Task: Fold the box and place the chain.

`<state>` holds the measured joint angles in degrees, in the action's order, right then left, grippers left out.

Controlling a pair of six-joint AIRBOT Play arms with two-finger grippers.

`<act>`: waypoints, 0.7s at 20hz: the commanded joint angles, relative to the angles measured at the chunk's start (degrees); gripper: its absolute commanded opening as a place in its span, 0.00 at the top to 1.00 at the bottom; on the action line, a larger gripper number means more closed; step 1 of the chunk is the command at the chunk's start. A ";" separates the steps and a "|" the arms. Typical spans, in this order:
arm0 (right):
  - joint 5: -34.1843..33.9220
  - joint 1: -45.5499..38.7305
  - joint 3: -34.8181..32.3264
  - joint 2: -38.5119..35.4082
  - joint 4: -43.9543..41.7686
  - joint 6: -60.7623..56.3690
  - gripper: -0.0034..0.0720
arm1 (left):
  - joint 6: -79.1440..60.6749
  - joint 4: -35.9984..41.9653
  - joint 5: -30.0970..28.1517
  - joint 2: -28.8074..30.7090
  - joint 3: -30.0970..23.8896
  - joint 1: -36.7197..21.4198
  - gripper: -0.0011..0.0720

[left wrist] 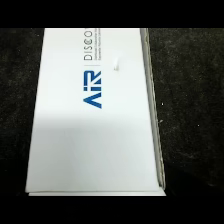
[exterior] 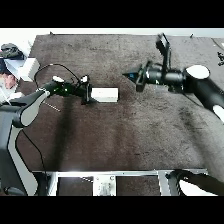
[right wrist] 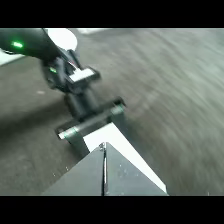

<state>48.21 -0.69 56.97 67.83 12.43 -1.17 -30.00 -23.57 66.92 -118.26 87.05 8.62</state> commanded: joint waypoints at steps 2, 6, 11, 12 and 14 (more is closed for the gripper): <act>-24.09 -0.09 -21.88 -17.31 -0.28 0.07 0.96 | -0.07 0.04 -0.07 -0.02 0.02 0.02 0.43; -27.10 -0.09 -30.08 -23.23 -0.22 0.09 0.96 | -0.02 0.04 0.00 -0.02 0.02 0.02 0.43; -29.42 -0.09 -31.67 -23.52 -0.07 0.09 0.96 | 0.79 1.64 0.66 0.04 0.04 0.13 0.70; -29.40 -0.09 -31.67 -23.52 -0.07 0.09 0.96 | 0.90 1.77 1.16 0.52 0.04 0.00 0.95; -29.42 -0.09 -31.67 -23.52 -0.07 0.09 0.96 | 1.75 1.90 0.83 1.81 0.72 0.02 0.97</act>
